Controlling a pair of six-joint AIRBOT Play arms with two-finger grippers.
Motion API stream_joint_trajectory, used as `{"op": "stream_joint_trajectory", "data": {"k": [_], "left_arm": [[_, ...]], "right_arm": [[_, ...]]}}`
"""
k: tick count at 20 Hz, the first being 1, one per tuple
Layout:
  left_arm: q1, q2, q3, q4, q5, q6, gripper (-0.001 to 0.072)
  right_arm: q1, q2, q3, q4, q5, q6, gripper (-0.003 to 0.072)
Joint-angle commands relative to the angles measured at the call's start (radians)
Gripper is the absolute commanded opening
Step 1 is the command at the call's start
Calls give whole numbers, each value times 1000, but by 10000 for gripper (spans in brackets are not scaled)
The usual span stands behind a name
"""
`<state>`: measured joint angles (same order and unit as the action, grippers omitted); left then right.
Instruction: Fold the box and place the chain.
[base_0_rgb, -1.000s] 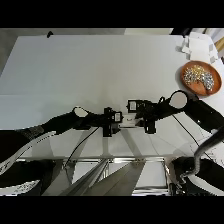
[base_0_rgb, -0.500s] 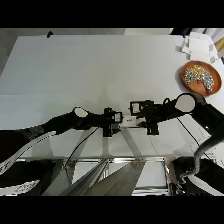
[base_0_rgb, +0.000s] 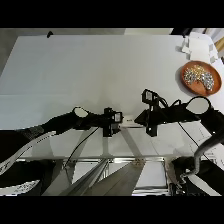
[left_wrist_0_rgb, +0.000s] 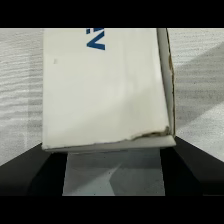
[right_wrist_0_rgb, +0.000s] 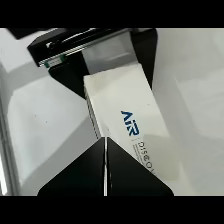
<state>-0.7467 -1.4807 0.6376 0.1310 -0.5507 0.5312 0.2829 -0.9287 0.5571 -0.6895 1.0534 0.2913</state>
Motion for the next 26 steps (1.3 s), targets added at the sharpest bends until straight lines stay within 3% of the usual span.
{"op": "stream_joint_trajectory", "data": {"k": [1, 4, 15, 19, 26], "left_arm": [[0, 0, 0, 0, 1, 1, 320], [0, 0, 0, 0, 1, 1, 320], [0, 0, 0, 0, 1, 1, 320], [0, 0, 0, 0, 1, 0, 320], [0, 0, 0, 0, 1, 1, 320]], "right_arm": [[-36, 2, -95, 92, -42, -23, 18], [-36, 2, -130, 96, -100, -24, 16], [-35, -63, -135, 57, -87, -22, 18], [-35, -64, -176, 37, -153, 0, 17], [-35, -62, -176, 64, -163, -1, 18]]}}
